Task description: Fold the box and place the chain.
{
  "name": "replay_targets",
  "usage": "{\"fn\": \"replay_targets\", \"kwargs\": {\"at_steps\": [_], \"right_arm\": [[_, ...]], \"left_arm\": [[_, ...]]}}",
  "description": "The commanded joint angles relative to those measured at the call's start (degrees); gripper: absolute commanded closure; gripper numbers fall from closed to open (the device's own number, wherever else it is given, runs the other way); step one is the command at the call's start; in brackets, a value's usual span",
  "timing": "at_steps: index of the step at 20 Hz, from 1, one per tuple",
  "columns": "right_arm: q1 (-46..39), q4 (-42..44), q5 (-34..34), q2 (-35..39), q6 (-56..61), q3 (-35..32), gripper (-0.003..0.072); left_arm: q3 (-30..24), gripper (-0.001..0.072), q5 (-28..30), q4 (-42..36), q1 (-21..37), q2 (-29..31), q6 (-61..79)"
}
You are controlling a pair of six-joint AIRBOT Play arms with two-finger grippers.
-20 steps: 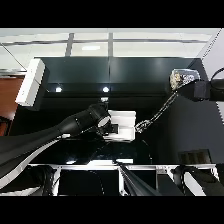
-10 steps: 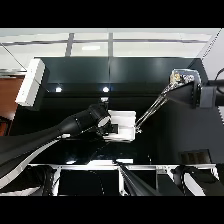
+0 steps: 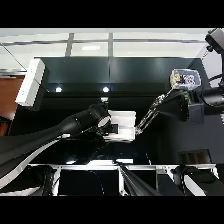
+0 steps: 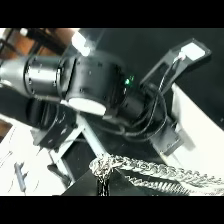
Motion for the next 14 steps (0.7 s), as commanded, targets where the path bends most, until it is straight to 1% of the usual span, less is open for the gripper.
{"fn": "replay_targets", "kwargs": {"at_steps": [1, 2, 6, 8, 11, 12, 14], "right_arm": [[2.71, 0.44, -7.65, -0.42, -0.79, -0.74, 0.0676], [4.13, 0.92, -9.31, -1.07, -0.79, -1.14, 0.0676], [11.37, 0.13, -12.37, -5.42, -0.79, -2.19, 0.0674], [13.29, -4.83, -14.23, -6.27, -0.48, -4.55, 0.0674], [13.31, -7.72, -18.64, -6.38, 0.87, -11.89, 0.0674], [13.53, -7.34, -21.09, -6.51, 1.07, -14.82, 0.0674], [14.80, -6.69, -28.41, -7.54, 1.97, -20.63, 0.0673]], "left_arm": [[0.04, 0.0676, 0.00, 0.02, -0.04, -0.02, 0.00], [0.04, 0.0676, 0.00, 0.02, -0.04, -0.02, 0.00], [0.04, 0.0676, -0.07, 0.00, -0.04, -0.02, 0.00], [0.04, 0.0676, -0.07, 0.02, -0.04, -0.02, 0.00], [0.04, 0.0676, -0.09, 0.00, -0.04, -0.02, 0.00], [0.04, 0.0676, -0.09, 0.00, -0.04, -0.02, 0.00], [0.04, 0.0677, -0.09, 0.00, -0.04, -0.02, 0.00]]}}
